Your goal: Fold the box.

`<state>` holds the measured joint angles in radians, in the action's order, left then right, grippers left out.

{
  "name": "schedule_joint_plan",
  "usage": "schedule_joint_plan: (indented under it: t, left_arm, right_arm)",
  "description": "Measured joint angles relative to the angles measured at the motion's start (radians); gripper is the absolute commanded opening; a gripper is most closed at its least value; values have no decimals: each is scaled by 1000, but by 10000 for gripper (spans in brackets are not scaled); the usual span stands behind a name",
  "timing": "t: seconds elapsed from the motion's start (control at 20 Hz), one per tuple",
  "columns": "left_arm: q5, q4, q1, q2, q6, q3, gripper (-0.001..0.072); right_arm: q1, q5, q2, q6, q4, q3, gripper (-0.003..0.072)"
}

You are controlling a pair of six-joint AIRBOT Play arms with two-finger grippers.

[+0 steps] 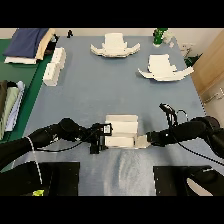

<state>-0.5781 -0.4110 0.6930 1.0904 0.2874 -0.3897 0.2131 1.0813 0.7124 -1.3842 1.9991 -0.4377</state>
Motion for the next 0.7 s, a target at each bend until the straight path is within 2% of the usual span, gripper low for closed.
schedule_joint_plan:
  t: [0.1, 0.2, 0.4, 0.5, 0.7]
  left_arm:
    - [0, 0, 0, 0, 0, 0, 447]
    - [0, 0, 0, 0, 0, 0, 447]
    - [0, 0, 0, 0, 0, 0, 447]
    - [0, 0, 0, 0, 0, 0, 447]
    - [0, 0, 0, 0, 0, 0, 447]
  right_arm:
    - [0, -9, 0, -26, 31, 0, 9]
    - [0, -16, 0, -63, 62, 0, 228]
    - [0, -24, 0, -103, 107, -1, 235]
    - [0, -26, 0, -111, 124, -1, 417]
    - [0, -30, 0, -127, 154, -1, 417]
